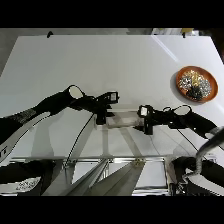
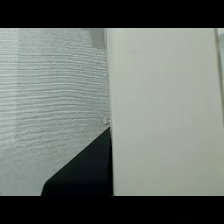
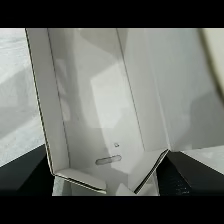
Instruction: Fold the box and place the chain.
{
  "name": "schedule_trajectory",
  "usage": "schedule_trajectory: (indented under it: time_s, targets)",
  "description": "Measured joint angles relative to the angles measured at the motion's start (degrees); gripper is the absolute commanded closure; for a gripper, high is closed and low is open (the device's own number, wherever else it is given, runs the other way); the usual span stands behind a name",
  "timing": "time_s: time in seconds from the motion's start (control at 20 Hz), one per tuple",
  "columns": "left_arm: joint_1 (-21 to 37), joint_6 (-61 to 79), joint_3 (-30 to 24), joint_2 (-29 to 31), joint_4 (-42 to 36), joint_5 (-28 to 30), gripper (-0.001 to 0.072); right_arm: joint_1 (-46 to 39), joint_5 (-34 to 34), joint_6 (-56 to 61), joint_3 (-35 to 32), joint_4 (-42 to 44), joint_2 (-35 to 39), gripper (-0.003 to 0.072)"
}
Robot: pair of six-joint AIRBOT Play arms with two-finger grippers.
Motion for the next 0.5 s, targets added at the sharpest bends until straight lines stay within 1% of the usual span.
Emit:
schedule_trajectory:
  time_s: [0.25, 0.3, 0.45, 0.5]
  targets:
    - [0.00, 0.00, 0.00, 0.00, 0.00, 0.09, 0.0701, 1.33, -0.17, -1.86, 0.00, 0.63, -2.19, 0.0109]
    - [0.00, 0.02, 0.00, 0.00, 0.00, 0.09, 0.0701, 1.68, -0.20, -2.12, 0.02, 1.01, -2.71, 0.0151]
    - [0.00, 0.02, 0.00, 0.00, 0.00, 0.04, 0.0701, 2.29, -0.15, -2.56, 0.31, 1.75, -3.72, 0.0163]
    - [0.00, 0.02, 0.00, 0.00, 0.02, 0.07, 0.0701, 2.40, -0.15, -2.71, 0.48, 1.88, -3.91, 0.0200]
